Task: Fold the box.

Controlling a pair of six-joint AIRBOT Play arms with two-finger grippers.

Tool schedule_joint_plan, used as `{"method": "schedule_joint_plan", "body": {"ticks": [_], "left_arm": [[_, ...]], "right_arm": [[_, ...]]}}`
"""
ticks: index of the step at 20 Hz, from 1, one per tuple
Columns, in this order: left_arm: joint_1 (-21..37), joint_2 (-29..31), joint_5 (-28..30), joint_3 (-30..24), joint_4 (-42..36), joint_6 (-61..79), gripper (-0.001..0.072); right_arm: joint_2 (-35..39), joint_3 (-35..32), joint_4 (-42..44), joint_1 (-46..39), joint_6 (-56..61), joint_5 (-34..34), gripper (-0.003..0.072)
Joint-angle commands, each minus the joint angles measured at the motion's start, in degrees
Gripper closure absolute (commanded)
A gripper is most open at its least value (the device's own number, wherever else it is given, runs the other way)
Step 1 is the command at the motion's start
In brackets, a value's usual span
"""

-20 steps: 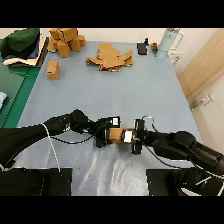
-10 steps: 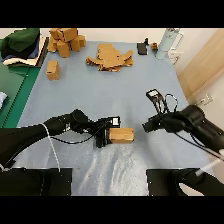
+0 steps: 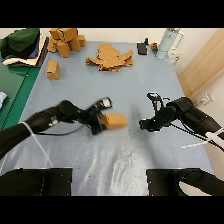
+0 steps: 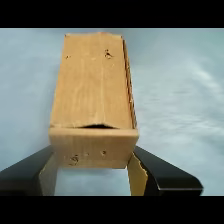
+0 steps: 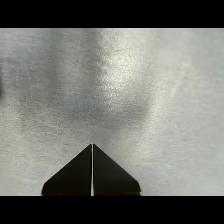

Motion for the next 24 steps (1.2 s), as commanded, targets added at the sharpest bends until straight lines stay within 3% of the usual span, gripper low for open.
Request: {"method": "schedule_joint_plan", "body": {"ticks": [1, 6, 9, 11, 15, 17, 24], "left_arm": [[13.6, 4.2, 2.1, 0.5, 12.7, -15.8, 0.0116], [36.2, 0.1, 5.6, 0.5, 12.7, -15.5, 0.0116], [44.0, -2.5, 2.4, 0.5, 15.1, -14.7, 0.0116], [44.7, -4.1, -1.3, 0.4, 16.7, -11.0, 0.0116], [43.6, -8.1, 4.3, 0.7, 16.7, -17.4, 0.0116], [43.7, -11.0, 4.2, 1.8, 17.3, -19.8, 0.0117], [43.9, -16.3, 7.0, 10.1, 18.3, -34.6, 0.0116]], "right_arm": [[-0.5, 0.2, 1.2, -0.2, 0.4, -0.3, 0.0673], [-0.5, 0.2, 1.2, -0.2, 0.4, -0.1, 0.0672], [-0.5, 0.2, 1.2, -0.2, 0.4, 0.8, 0.0672], [-0.5, 0.2, 1.2, -0.2, 0.4, 1.9, 0.0672], [-0.5, 0.2, 1.2, -0.2, 0.4, 3.9, 0.0672], [-0.5, 0.2, 1.2, -0.2, 0.4, 3.8, 0.0672], [-0.5, 0.2, 1.2, -0.2, 0.4, 3.8, 0.0673]]}}
